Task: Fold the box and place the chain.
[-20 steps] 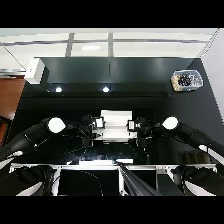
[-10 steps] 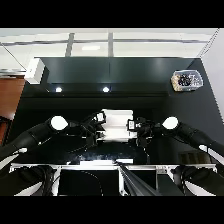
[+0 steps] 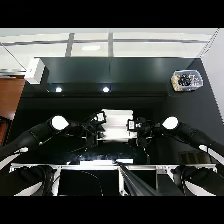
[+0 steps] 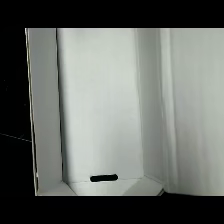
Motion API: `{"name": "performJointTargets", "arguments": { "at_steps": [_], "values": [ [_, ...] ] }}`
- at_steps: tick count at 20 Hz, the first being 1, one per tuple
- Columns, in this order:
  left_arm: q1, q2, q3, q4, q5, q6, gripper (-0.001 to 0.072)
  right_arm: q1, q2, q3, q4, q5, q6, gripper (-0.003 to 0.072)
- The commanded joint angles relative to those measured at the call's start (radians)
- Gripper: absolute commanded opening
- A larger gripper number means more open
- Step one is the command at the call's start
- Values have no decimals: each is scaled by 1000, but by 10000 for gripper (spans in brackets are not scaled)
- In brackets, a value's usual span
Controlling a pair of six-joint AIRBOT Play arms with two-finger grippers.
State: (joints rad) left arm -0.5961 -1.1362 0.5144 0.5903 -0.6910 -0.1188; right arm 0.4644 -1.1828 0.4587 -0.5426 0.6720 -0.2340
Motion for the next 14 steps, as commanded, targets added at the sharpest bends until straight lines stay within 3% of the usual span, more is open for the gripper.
{"name": "performJointTargets", "arguments": {
  "at_steps": [1, 3, 4, 5, 9, 12, 14],
  "values": [
    [0, -1, 1, 4, -6, 1, 322, 1, 0, 0, 0, 0, 0, 244],
    [2, 0, 5, 23, -5, 0, 243, 1, 0, 0, 0, 0, 0, 245],
    [2, 5, 15, 69, -14, -1, 77, 1, 0, 0, 0, 0, 0, 244],
    [8, 12, 30, 143, -53, -9, 30, 1, 0, 0, 0, 0, 0, 244],
    [135, 107, 103, 470, -179, -376, 29, 1, 0, 0, 0, 0, 0, 244],
    [335, 211, 129, 486, -264, -699, 29, 1, 0, 0, 0, 0, 0, 244],
    [472, 245, 128, 494, -375, -798, 29, 1, 0, 0, 0, 0, 0, 244]
  ]
}}
